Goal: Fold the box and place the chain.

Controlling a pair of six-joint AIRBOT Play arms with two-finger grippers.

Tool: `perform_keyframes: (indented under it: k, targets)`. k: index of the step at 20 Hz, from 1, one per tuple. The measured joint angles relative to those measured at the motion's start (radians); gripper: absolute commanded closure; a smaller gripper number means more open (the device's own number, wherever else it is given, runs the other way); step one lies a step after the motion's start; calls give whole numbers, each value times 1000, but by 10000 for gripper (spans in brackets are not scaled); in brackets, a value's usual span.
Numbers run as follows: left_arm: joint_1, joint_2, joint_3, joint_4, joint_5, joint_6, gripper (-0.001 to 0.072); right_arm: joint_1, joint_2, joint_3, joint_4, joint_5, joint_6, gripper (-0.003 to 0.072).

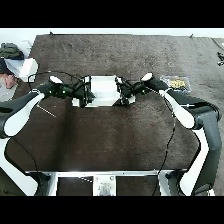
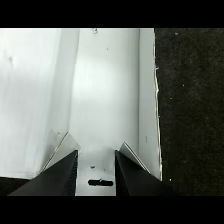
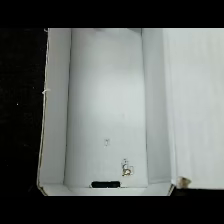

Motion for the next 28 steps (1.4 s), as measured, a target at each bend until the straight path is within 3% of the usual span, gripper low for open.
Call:
perform_keyframes:
  k: [2,3,4,9,10,11,14,15,17,18,20,21,28]
  targets:
    - [0,0,0,-2,-10,10,434,0,0,0,0,0,0,406]
    - [0,0,0,-3,-14,12,301,0,0,0,0,0,0,406]
    - [0,0,0,-5,-20,16,279,0,0,0,0,0,-1,406]
    - [0,0,0,-5,-22,25,275,0,0,0,0,0,-1,406]
    - [0,0,0,-5,-22,26,92,0,0,0,0,0,-1,406]
    - [0,0,0,-5,-22,26,2,0,0,0,0,0,0,406]
    - [0,1,0,-5,-17,26,8,0,0,0,0,0,0,406]
    - [0,1,0,-3,-15,26,132,0,0,0,0,0,0,406]
    - [0,0,1,4,0,26,473,0,0,0,0,0,0,406]
    - [0,0,0,19,0,26,595,0,0,0,0,0,0,406]
    - [5,0,0,52,0,26,624,0,0,0,0,0,0,406]
    - [11,0,0,68,-3,26,697,0,0,0,0,0,0,406]
    - [70,51,4,86,-29,3,702,0,0,0,0,0,0,406]
